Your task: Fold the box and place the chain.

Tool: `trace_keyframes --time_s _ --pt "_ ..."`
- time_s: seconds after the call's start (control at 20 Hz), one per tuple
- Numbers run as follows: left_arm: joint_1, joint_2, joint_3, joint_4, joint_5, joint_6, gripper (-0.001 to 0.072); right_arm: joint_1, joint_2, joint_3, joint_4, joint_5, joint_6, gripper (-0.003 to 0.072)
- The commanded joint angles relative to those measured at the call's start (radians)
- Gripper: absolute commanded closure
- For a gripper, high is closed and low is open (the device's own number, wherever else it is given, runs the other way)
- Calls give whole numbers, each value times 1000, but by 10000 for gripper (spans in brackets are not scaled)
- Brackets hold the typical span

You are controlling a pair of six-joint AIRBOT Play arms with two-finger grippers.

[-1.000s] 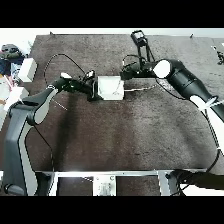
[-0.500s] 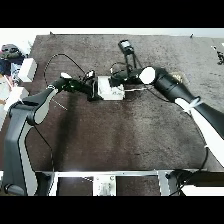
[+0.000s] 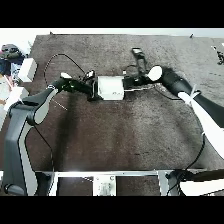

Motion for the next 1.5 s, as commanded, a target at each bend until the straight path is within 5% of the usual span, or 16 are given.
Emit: trace_keyframes --time_s 0.0,0.25,0.3,0.35,0.5,0.6,1.1,1.15,1.2,1.45 --pt "0 0 0 0 0 0 266 -192 -2 -3 -5 137 77 394" --pt "0 0 0 0 0 0 266 -370 -19 -79 0 140 229 391" --pt "0 0 0 0 0 0 266 -376 -28 -99 4 108 246 372" --pt "0 0 0 0 0 0 266 -376 -41 -116 24 57 248 246" --pt "0 0 0 0 0 0 266 -371 -84 -117 129 -105 248 240" --pt "0 0 0 0 0 0 266 -369 -116 -108 184 -182 248 405" --pt "0 0 0 0 0 0 266 -352 -230 -69 250 -316 248 442" --pt "0 0 0 -1 0 0 266 -350 -229 -68 256 -311 248 605" --pt "0 0 0 -1 0 0 266 -345 -225 -68 274 -293 248 675" --pt "0 0 0 -1 0 0 266 -277 -86 -68 269 -63 105 675"
